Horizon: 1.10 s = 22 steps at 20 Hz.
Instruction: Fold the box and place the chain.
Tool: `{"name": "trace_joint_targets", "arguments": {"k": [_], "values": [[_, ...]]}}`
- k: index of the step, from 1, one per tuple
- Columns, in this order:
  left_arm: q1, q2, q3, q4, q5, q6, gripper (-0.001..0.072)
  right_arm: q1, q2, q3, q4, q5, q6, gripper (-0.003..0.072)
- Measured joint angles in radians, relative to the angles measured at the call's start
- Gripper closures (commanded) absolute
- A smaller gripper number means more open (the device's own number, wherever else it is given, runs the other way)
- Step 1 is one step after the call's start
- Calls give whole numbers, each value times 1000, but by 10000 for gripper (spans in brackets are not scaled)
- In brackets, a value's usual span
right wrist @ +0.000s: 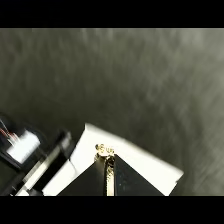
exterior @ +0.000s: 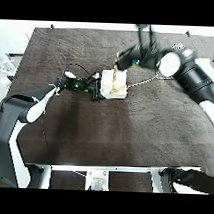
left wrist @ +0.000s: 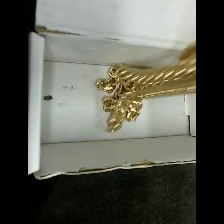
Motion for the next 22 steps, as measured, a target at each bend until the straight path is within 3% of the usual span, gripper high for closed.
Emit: {"name": "trace_joint_targets", "arguments": {"k": [4, 7, 8, 14, 18, 19, 20, 22], "values": [[0, 0, 0, 0, 0, 0, 74, -10, -98, -190, 8, -225, 8, 677], [0, 0, 0, 0, 0, 0, 74, -13, -131, -220, 21, -277, 10, 392], [0, 0, 0, 0, 0, 0, 74, -14, -135, -223, 22, -282, 10, 363], [0, 0, 0, 0, 0, 0, 74, -63, -66, -225, 22, -306, 9, 364], [0, 0, 0, 0, 0, 0, 74, -204, -21, -229, 22, -309, 32, 362], [0, 0, 0, 0, 0, 0, 74, -255, -23, -232, 22, -310, 58, 332], [0, 0, 0, 0, 0, 0, 74, -304, -31, -234, 22, -311, 87, 226], [0, 0, 0, 0, 0, 0, 74, -408, -62, -237, 26, -312, 162, 195]]}}
